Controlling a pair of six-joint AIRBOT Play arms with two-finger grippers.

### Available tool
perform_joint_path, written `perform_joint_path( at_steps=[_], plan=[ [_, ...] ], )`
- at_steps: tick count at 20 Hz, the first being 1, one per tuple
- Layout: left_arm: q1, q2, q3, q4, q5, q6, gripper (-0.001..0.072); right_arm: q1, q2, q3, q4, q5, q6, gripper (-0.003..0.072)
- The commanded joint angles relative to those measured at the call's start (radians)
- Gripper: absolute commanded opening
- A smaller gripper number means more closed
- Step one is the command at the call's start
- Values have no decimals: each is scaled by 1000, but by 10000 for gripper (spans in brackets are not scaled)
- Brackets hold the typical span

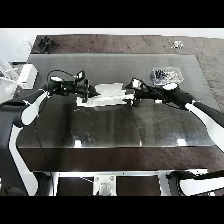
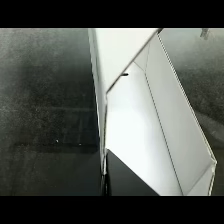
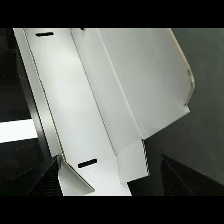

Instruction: Fold the box and place the chain.

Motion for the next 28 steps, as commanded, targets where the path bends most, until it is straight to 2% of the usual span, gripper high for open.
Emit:
perform_joint_path(
  at_steps=[1, 7, 10, 18, 23, 28],
  plan=[
    [0, 1, 0, 0, 0, 0, 23, -28, -41, 41, -9, 98, 2, 698],
    [0, 1, 0, 0, 0, 0, 22, -47, -135, 146, -23, 206, 25, 698],
    [0, 1, 0, 0, 0, 0, 22, -49, -198, 212, -83, 258, 85, 698],
    [0, 1, 0, 0, 0, 0, 23, -43, -233, 280, -133, 367, 127, 698],
    [0, 1, 0, 0, 0, 0, 22, -28, -251, 289, -141, 389, 123, 698],
    [0, 1, 0, 0, 0, 0, 22, -26, -310, 347, -140, 406, 111, 698]
  ],
)
